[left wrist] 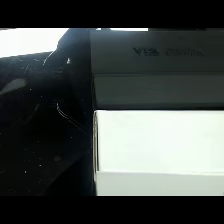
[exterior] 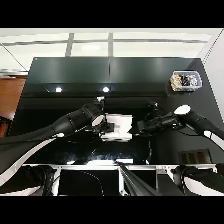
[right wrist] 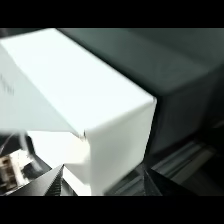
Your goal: Fold the box and place the chain.
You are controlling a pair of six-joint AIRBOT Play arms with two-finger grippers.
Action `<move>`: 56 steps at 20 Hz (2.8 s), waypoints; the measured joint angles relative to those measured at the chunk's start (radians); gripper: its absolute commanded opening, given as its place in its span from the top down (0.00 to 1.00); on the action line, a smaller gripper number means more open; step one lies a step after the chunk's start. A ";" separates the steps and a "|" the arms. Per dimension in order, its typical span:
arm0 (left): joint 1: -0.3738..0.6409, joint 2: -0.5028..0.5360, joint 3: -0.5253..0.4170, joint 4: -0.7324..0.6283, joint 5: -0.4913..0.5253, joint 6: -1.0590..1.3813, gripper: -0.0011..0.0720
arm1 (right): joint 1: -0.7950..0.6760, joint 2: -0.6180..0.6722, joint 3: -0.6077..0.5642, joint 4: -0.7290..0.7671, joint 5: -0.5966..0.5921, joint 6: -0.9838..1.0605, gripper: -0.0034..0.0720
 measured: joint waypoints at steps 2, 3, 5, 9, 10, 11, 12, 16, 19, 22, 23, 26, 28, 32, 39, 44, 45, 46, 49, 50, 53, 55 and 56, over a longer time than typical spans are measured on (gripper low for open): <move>0.000 0.000 0.000 0.000 0.000 0.000 0.94 | 0.066 0.002 0.035 -0.056 -0.051 0.086 0.25; 0.000 0.000 0.000 0.000 0.000 0.000 0.94 | 0.104 0.002 0.056 -0.101 -0.076 0.143 0.25; 0.000 0.000 0.000 0.000 0.000 0.002 0.94 | 0.180 0.003 0.099 -0.209 -0.119 0.274 0.25; 0.000 0.000 0.000 0.000 0.000 0.002 0.94 | 0.323 0.003 0.185 -0.461 -0.161 0.562 0.33; 0.000 0.000 0.000 0.000 0.001 0.002 0.94 | 0.356 0.003 0.208 -0.522 -0.165 0.635 0.41; 0.000 0.000 0.000 0.000 0.001 0.002 0.94 | 0.384 0.003 0.227 -0.575 -0.167 0.700 0.42; 0.000 0.000 0.000 0.000 0.001 0.002 0.94 | 0.412 0.003 0.246 -0.629 -0.169 0.765 0.47; 0.000 0.000 0.000 0.001 0.001 0.002 0.94 | 0.502 0.003 0.293 -0.794 -0.169 0.984 0.48; 0.000 0.000 0.000 0.002 0.001 0.002 0.94 | 0.542 -0.003 0.306 -0.875 -0.158 1.118 0.55; 0.000 0.000 0.000 0.003 0.002 0.002 0.94 | 0.562 -0.012 0.312 -0.916 -0.148 1.194 0.55; 0.000 0.000 0.000 0.003 0.002 0.002 0.94 | 0.567 -0.015 0.312 -0.928 -0.146 1.213 0.55; 0.000 0.000 0.000 0.003 0.002 0.002 0.94 | 0.573 -0.027 0.315 -0.948 -0.141 1.257 0.55; 0.000 0.000 0.000 0.003 0.006 0.002 0.94 | 0.575 -0.043 0.315 -0.947 -0.140 1.273 0.55; 0.000 0.000 0.000 0.003 0.008 0.002 0.94 | 0.576 -0.069 0.324 -0.932 -0.140 1.288 0.55; 0.000 0.000 0.000 0.004 0.006 0.002 0.94 | 0.576 -0.109 0.358 -0.938 -0.099 1.310 0.90; 0.000 0.000 0.000 0.004 0.008 0.002 0.94 | 0.576 -0.116 0.364 -0.937 -0.087 1.316 0.89; 0.000 0.000 0.000 0.004 0.008 0.002 0.94 | 0.576 -0.117 0.364 -0.936 -0.085 1.316 0.76; 0.000 0.000 0.000 0.004 0.007 0.001 0.94 | 0.576 -0.117 0.365 -0.933 -0.081 1.317 0.69; 0.000 0.000 0.000 0.003 0.010 0.000 0.94 | 0.576 -0.118 0.365 -0.929 -0.078 1.317 0.91; 0.000 0.000 0.000 0.003 0.009 0.000 0.94 | 0.576 -0.118 0.365 -0.933 -0.074 1.317 0.90; 0.000 0.000 0.000 0.003 0.010 0.002 0.94 | 0.576 -0.119 0.365 -0.935 -0.071 1.306 0.90; 0.000 0.000 0.000 0.003 0.010 0.002 0.94 | 0.576 -0.118 0.365 -0.934 -0.072 1.302 0.68; 0.000 0.000 0.000 0.003 0.008 0.002 0.94 | 0.576 -0.115 0.365 -0.930 -0.077 1.299 0.52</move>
